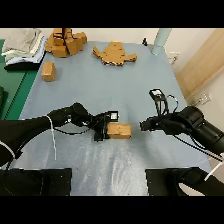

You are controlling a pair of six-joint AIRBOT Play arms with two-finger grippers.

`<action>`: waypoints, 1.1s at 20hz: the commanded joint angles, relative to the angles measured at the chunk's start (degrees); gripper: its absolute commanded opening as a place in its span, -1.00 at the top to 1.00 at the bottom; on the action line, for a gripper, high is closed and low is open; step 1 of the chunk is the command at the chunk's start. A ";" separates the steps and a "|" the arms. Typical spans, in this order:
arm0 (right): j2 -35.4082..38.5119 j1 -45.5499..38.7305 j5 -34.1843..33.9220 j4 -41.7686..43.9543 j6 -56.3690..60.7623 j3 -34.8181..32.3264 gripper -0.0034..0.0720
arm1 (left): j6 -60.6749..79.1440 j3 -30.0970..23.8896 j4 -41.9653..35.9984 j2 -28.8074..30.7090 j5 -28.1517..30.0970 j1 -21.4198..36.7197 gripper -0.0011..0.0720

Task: Fold the box.

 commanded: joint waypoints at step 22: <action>-0.33 -1.81 -2.51 1.95 6.80 0.22 0.86 | -33.00 0.79 7.58 9.97 14.01 50.71 -0.41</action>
